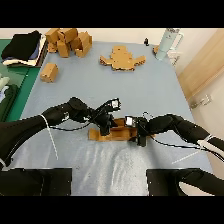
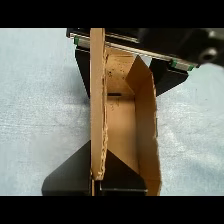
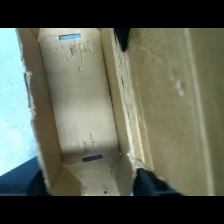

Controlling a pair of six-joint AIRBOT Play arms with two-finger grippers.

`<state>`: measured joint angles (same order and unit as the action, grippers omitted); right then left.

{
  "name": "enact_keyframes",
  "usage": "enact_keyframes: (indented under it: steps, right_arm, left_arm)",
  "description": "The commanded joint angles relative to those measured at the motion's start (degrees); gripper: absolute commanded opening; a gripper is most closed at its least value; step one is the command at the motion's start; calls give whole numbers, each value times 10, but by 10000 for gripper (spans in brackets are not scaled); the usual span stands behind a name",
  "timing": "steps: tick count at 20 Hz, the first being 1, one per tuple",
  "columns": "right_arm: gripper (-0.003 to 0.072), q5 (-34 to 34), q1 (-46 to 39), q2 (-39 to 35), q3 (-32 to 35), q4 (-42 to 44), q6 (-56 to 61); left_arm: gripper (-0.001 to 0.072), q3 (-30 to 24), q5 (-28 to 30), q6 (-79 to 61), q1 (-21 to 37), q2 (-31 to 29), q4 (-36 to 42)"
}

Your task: Fold the box.

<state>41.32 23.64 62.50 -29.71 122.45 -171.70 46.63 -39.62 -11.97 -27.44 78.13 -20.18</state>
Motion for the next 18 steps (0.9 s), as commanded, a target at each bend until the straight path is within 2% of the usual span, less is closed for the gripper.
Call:
enact_keyframes:
  steps: [1, 2, 3, 4, 5, 18]
  right_arm:
    - [526, -1, -1, -2, 0, -3, 1]
    - [529, 0, -1, -2, 0, -3, 4]
    - [571, 3, -4, -3, 0, -3, 5]
    - [644, 9, -7, -6, 0, -2, 7]
    - [658, 14, -11, -11, 0, -2, 7]
    - [643, 19, -14, -12, 0, -1, 7]
  left_arm:
    - [13, 0, 1, 0, 0, 0, 0]
    - [13, 0, 1, 0, 0, 0, 0]
    - [13, 0, 1, 0, 0, 0, 0]
    - [13, 0, 1, 0, 0, 0, 0]
    - [12, 0, 1, 0, 0, 0, 0]
    - [13, 0, 1, 0, 0, 0, 0]
